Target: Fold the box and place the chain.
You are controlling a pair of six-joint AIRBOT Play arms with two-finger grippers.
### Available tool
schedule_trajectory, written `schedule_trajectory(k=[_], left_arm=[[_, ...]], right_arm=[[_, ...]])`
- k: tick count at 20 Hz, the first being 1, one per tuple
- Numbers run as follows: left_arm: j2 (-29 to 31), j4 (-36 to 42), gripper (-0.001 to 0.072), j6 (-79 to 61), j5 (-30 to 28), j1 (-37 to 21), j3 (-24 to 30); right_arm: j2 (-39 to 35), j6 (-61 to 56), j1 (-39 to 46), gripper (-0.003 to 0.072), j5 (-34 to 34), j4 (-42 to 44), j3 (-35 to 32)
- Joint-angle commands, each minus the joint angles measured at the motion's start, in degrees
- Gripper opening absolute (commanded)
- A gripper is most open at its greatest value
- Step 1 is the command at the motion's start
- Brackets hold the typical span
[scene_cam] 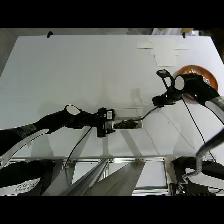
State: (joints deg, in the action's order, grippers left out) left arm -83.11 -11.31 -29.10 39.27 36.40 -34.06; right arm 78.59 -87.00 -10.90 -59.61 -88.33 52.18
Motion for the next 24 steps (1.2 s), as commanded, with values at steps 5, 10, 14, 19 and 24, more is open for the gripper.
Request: schedule_trajectory(k=[5, 10, 14, 19, 24], left_arm=[[0.04, -0.02, 0.0097, -0.02, -0.02, 0.02, 0.0], [0.04, -0.02, 0.0097, -0.04, -0.02, 0.02, 0.0], [0.04, -0.02, 0.0097, -0.04, -0.02, 0.02, 0.0], [0.04, -0.02, 0.0097, -0.02, -0.02, 0.02, 0.0], [0.04, -0.02, 0.0097, -0.02, -0.02, 0.02, 0.0]], right_arm=[[0.76, -1.73, 0.07, 0.0316, 1.7, -0.35, -0.9], [0.76, -3.15, 0.07, 0.0218, 3.13, -0.35, -2.75], [0.74, -2.95, 0.07, 0.0178, 5.01, -0.26, -4.44], [-5.62, -0.87, 0.07, 0.0016, 7.98, -0.33, -4.46], [-17.35, -1.05, 0.07, 0.0017, 9.81, -0.28, -4.48]])
